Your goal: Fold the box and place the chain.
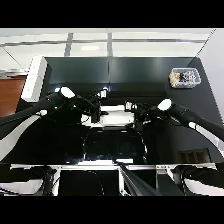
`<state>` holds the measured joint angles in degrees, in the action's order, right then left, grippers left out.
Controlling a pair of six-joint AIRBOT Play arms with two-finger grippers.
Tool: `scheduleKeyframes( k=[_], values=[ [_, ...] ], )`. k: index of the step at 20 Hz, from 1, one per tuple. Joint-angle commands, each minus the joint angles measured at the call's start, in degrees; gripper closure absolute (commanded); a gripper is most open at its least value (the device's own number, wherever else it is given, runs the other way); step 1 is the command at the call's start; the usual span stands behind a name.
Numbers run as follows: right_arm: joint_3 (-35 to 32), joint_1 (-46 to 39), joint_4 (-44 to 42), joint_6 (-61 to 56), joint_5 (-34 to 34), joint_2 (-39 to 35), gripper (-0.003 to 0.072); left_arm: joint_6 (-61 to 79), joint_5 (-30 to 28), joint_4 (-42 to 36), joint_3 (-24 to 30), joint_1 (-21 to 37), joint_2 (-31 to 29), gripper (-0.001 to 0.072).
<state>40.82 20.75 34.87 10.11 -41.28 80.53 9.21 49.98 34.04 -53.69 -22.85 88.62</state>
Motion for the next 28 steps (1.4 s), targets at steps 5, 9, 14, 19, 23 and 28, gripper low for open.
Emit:
scheduleKeyframes(
  k=[5,9,14,19,23,28],
  values=[
    [0.07,0.04,0.13,-0.02,0.00,0.04,0.0049,-0.02,-1.36,0.02,0.02,0.02,0.00,0.0680],
    [0.07,0.04,0.13,-0.02,0.00,0.04,0.0187,-0.50,-1.38,0.02,0.00,0.02,-0.02,0.0558],
    [0.07,0.07,0.13,-0.02,0.02,0.04,0.0225,-4.66,1.90,0.09,-3.21,1.99,-1.73,0.0045],
    [0.04,0.07,0.37,0.00,-0.07,0.04,0.0225,-20.87,7.89,14.08,-4.50,5.29,-11.50,0.0035],
    [0.04,0.07,0.81,0.87,-1.18,0.04,0.0225,-36.79,19.10,17.70,-4.50,10.34,-16.37,0.0209],
    [0.04,0.07,0.74,0.85,-1.11,0.04,0.0226,-40.54,31.41,3.63,3.02,7.17,-13.92,0.0683]
  ],
)
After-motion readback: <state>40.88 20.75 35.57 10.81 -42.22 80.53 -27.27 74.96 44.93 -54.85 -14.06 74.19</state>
